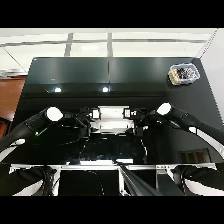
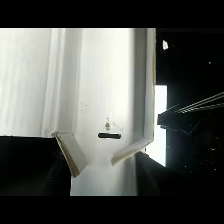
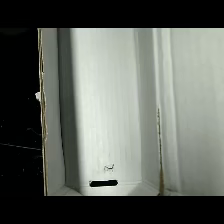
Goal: Fold the box and place the chain.
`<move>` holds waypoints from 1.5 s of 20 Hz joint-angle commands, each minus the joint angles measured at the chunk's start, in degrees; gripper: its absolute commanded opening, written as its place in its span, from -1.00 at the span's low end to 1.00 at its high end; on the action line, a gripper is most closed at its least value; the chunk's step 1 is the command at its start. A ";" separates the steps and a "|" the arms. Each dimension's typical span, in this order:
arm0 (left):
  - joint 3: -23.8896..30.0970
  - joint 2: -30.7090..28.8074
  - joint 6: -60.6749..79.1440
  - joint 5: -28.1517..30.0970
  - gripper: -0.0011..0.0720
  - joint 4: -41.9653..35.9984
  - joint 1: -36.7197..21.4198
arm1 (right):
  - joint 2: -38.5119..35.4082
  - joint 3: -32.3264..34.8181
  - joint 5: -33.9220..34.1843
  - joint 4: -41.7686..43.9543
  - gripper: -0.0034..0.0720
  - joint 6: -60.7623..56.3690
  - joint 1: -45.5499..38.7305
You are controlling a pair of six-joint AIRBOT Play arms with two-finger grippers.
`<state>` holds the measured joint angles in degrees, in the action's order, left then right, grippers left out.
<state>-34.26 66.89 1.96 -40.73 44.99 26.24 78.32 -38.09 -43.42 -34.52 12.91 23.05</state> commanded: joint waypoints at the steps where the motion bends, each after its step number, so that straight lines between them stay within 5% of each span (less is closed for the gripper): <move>1: -0.07 0.20 -0.72 0.87 0.03 -0.04 0.15 | 0.04 -0.04 -0.02 0.00 -0.70 -0.02 0.04; 3: -0.13 0.20 -1.62 0.74 -0.33 -0.76 0.15 | 0.04 -0.04 -0.02 0.00 -0.70 -0.02 0.04; 4: -0.24 0.20 -2.21 0.20 -0.35 -1.57 0.17 | 0.04 -0.04 -0.02 0.00 -0.70 -0.02 0.04; 8: -0.28 0.96 -2.16 -2.36 -0.35 -5.42 0.92 | 0.04 -0.04 -0.02 0.00 -0.70 -0.02 0.04; 22: -0.31 3.65 -2.40 2.36 -0.35 -10.14 3.37 | 0.04 -0.04 -0.02 0.00 -0.70 -0.02 0.04; 23: -0.31 3.67 -2.38 1.66 -0.39 -10.10 3.37 | 0.04 -0.04 -0.02 0.00 -0.70 -0.02 0.04; 24: -0.31 3.72 -2.38 1.05 -0.72 -10.05 3.37 | 0.04 -0.04 -0.02 0.00 -0.70 -0.02 0.04; 25: -0.31 3.74 -2.36 0.44 -0.84 -9.88 3.37 | 0.04 -0.04 -0.02 0.00 -0.70 -0.02 0.04; 26: -0.31 3.74 -2.36 0.11 -0.70 -9.88 3.39 | 0.04 -0.04 -0.02 0.00 -0.70 -0.02 0.04; 27: -0.31 3.74 -2.23 0.24 0.07 -9.88 3.41 | 0.04 -0.04 -0.02 0.00 -0.70 -0.02 0.04; 28: -0.33 3.74 -2.12 0.11 0.54 -9.60 3.37 | 0.04 -0.04 -0.02 0.00 -0.70 -0.02 0.04; 30: -0.68 3.72 -2.29 -0.72 -0.78 -6.84 3.37 | 0.04 -0.04 -0.02 0.00 -0.70 -0.02 0.04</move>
<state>-34.65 70.61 -0.43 -40.40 35.81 29.58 78.32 -38.09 -43.44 -34.63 12.95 23.05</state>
